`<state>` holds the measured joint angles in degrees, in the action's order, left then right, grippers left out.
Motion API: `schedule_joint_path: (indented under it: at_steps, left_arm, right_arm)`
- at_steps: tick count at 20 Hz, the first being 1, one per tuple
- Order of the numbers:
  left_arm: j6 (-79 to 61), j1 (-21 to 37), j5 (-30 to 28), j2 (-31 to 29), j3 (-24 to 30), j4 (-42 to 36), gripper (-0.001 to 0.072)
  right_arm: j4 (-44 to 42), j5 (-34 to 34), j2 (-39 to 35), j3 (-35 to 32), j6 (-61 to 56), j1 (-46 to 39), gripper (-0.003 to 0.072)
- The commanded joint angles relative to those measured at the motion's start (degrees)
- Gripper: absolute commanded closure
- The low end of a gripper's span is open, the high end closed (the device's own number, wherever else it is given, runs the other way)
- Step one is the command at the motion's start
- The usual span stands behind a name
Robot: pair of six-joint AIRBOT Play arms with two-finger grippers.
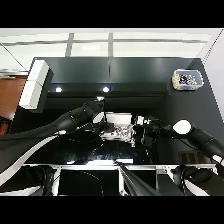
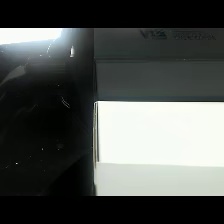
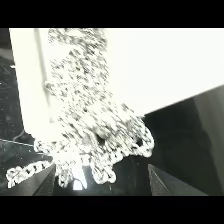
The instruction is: Fold the box and place the chain.
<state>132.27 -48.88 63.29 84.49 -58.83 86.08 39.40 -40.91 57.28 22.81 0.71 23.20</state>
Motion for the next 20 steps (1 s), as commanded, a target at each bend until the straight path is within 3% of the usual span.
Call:
schedule_joint_path:
  at_steps: [1, 6, 12, 13, 14, 15, 16, 17, 18, 20]
  left_arm:
    - [0.0, 0.0, 0.0, 0.0, 0.0, 0.0, 0.0676]
    - [0.0, 0.0, 0.0, 0.0, 0.0, 0.0, 0.0676]
    - [0.0, 0.0, 0.0, 0.0, 0.0, 0.0, 0.0676]
    - [0.0, 0.0, 0.0, 0.0, 0.0, 0.0, 0.0676]
    - [0.0, 0.0, 0.0, 0.0, 0.0, 0.0, 0.0676]
    - [0.0, 0.0, 0.0, 0.0, 0.0, 0.0, 0.0676]
    - [0.0, 0.0, 0.0, 0.0, 0.0, 0.0, 0.0676]
    - [0.0, 0.0, 0.0, 0.0, 0.0, 0.0, 0.0676]
    - [0.0, 0.0, 0.0, 0.0, 0.0, 0.0, 0.0676]
    - [0.0, 0.0, 0.0, 0.0, 0.0, 0.0, 0.0676]
  right_arm:
    - [-5.8, 0.1, 3.3, 0.1, 9.5, 0.5, -0.0034]
    - [-8.0, 2.8, 7.1, 1.7, 12.4, 0.5, -0.0034]
    - [-6.3, 1.2, 10.5, 3.5, 13.0, 0.5, -0.0025]
    - [-6.1, 0.5, 10.5, 3.5, 12.5, 0.5, 0.0026]
    - [-5.6, -0.7, 10.5, 3.5, 11.6, 0.5, 0.0236]
    - [-4.5, -2.1, 10.5, 3.5, 11.5, 0.5, 0.0395]
    - [-3.6, -3.1, 10.5, 3.5, 11.0, 0.5, 0.0483]
    - [-2.8, -3.2, 10.5, 3.5, 9.3, 0.5, 0.0509]
    - [-2.0, -3.3, 10.4, 3.5, 8.2, 0.5, 0.0610]
    - [-1.2, -3.3, 9.7, 3.5, 6.7, 0.5, 0.0628]
